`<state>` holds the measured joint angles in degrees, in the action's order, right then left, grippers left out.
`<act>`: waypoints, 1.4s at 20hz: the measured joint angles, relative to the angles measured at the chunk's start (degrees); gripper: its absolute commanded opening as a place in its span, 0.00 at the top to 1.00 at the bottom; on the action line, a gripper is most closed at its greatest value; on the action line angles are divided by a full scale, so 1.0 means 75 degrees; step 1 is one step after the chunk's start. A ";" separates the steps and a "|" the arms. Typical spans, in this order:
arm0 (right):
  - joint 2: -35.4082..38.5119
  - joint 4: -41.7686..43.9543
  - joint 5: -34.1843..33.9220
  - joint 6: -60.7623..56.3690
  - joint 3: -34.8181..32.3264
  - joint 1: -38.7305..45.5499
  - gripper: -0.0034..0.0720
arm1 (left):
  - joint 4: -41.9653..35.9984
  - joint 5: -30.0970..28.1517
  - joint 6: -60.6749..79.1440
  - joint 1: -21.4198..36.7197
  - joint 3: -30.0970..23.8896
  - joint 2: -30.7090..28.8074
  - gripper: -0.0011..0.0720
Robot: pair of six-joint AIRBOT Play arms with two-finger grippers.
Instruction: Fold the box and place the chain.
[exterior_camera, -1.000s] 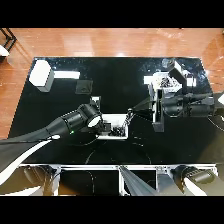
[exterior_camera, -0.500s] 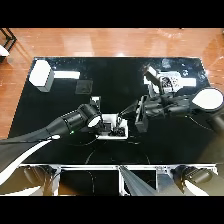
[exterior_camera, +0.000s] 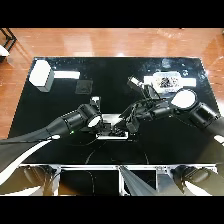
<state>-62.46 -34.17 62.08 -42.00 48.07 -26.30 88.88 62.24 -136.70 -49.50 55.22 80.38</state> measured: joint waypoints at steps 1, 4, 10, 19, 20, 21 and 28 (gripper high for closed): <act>-0.0009 -0.0070 0.0079 -0.0131 0.0000 0.0134 0.12 | 0.0000 -0.0003 -0.0003 0.0000 0.0000 -0.0003 0.96; 0.0137 -0.0181 0.0895 -0.0405 0.0000 0.0935 0.12 | -0.0003 -0.0012 -0.0003 0.0000 0.0000 0.0000 0.96; 0.0813 -0.0562 0.2672 -0.1058 0.0000 0.3069 0.12 | -0.0006 -0.0015 -0.0017 0.0009 0.0026 -0.0064 0.25; 0.1139 -0.0813 0.3220 -0.2005 0.0000 0.3960 0.12 | 0.0064 0.0854 0.0854 -0.0041 0.0568 -0.1591 0.25; 0.1142 -0.0731 0.3220 -0.2113 0.0000 0.3958 0.12 | 0.0090 0.0970 0.1052 -0.0090 0.0586 -0.2072 0.25; 0.1145 -0.0667 0.3206 -0.2203 0.0000 0.3934 0.01 | 0.0198 0.1215 0.1192 -0.0125 0.0595 -0.2567 0.15; 0.1090 0.0373 0.1463 -0.2241 0.0076 0.2407 0.01 | 0.1349 0.2824 0.1580 0.1279 -0.0428 -0.5931 0.11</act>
